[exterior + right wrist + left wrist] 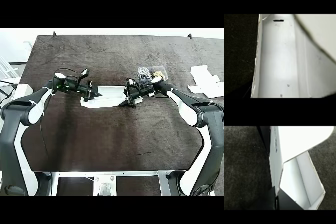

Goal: Fold the box and place the chain.

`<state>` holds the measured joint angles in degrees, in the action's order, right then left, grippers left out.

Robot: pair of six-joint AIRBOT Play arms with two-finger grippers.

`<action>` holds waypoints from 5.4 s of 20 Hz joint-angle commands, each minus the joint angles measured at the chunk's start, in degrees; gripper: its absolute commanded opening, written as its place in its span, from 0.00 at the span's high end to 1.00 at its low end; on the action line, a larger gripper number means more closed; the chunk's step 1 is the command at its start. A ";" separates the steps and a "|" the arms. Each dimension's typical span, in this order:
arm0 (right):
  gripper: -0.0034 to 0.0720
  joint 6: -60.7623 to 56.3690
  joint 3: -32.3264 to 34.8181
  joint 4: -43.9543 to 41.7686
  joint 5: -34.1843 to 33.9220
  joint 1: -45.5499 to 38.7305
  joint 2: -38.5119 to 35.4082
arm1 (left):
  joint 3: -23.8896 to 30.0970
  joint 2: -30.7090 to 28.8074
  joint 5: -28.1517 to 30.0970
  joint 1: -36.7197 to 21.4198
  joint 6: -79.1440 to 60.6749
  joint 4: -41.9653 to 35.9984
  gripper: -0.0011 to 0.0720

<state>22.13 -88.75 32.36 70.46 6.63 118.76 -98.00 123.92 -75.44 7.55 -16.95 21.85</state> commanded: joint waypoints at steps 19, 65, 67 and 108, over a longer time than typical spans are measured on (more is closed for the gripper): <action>0.37 -0.02 0.02 0.00 0.04 0.04 0.04 | -2.51 -4.04 -14.80 -6.71 2.60 -4.24 0.63; 0.37 -0.02 0.02 0.00 0.04 0.07 0.07 | 16.31 -15.96 27.96 5.40 9.55 -1.64 0.96; 0.37 -0.02 0.02 0.00 0.04 0.07 0.07 | 16.37 -15.15 27.74 5.40 9.57 -1.40 0.96; 0.37 -0.02 0.02 0.00 0.07 0.07 0.07 | 13.03 -18.36 16.31 8.24 20.98 31.85 0.20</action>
<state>22.13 -88.75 32.38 70.48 6.66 118.83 -84.99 105.41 -60.49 15.49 3.99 53.71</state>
